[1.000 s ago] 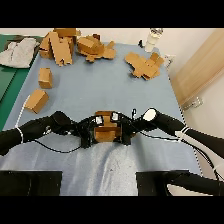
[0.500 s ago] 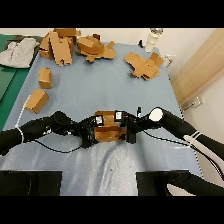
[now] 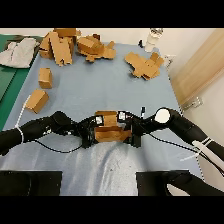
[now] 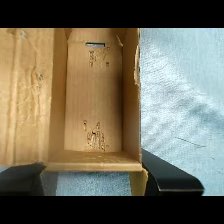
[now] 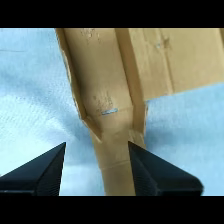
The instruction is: Fold the box.
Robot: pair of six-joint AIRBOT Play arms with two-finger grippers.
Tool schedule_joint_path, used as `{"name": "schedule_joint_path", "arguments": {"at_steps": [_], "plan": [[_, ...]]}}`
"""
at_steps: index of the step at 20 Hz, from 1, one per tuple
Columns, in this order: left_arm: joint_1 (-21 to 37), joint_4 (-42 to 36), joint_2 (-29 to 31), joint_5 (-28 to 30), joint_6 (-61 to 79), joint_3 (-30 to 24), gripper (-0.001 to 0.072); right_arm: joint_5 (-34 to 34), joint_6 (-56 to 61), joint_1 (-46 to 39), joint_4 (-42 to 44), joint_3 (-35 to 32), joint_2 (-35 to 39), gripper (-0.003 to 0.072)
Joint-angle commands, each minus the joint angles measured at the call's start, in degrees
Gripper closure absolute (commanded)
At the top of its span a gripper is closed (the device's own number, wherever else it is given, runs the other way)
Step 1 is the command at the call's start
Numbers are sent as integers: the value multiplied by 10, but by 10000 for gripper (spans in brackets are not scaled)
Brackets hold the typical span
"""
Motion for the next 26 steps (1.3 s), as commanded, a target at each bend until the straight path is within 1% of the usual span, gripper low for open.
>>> {"name": "schedule_joint_path", "arguments": {"at_steps": [1, 4, 7, 9, 14, 17, 21, 23, 26], "plan": [[0, 0, 1, -2, 5, 1, 424, 12, 24, 0, -3, 1, 12, 85], [0, 0, 1, -18, 75, 1, 424, 11, 41, 0, -3, 1, 12, 85], [1, 0, 1, -43, 114, 1, 424, 11, 54, 0, -3, 1, 12, 85], [1, 0, 1, -50, 124, 1, 424, 11, 54, 0, -3, 1, 12, 85], [1, 0, 1, -44, 122, 1, 424, 12, 62, 0, -3, 1, 12, 85], [1, -3, 1, -14, 97, 1, 424, 12, 87, 0, -3, 1, 12, 86], [1, -3, 1, -14, 86, 1, 424, 12, 91, 0, -3, 1, 12, 86], [1, -4, 1, -12, 81, 1, 424, 11, 132, 0, -3, 1, 12, 86], [1, -4, 1, -2, 74, 1, 424, 12, 142, 0, -3, 1, 12, 86]]}}
